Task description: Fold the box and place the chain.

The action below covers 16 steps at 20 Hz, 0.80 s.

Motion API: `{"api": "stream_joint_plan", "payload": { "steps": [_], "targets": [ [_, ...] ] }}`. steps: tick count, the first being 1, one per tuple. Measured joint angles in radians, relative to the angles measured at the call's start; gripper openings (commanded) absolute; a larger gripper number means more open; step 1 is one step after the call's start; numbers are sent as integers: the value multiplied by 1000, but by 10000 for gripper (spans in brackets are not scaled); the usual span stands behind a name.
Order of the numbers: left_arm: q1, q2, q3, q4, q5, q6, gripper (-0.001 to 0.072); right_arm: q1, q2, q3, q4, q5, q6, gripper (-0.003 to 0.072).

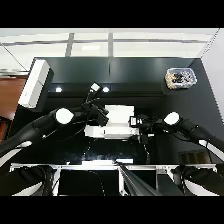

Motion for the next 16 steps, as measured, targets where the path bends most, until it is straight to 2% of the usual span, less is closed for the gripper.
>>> {"api": "stream_joint_plan", "payload": {
  "steps": [4,8,11,14,15,16],
  "targets": [
    [1,-75,0,3,-29,18,31,0,0,0,-2,2,-2,191],
    [6,-97,2,8,-78,34,55,0,0,0,-2,2,-1,191],
    [26,-52,10,33,-107,44,55,0,0,0,-1,2,0,191],
    [50,52,-5,104,-177,49,62,0,0,0,0,1,1,191],
    [60,89,-23,155,-208,51,153,0,0,0,0,0,1,191],
    [70,119,-43,218,-242,51,294,0,0,0,0,0,1,191]
  ]
}}
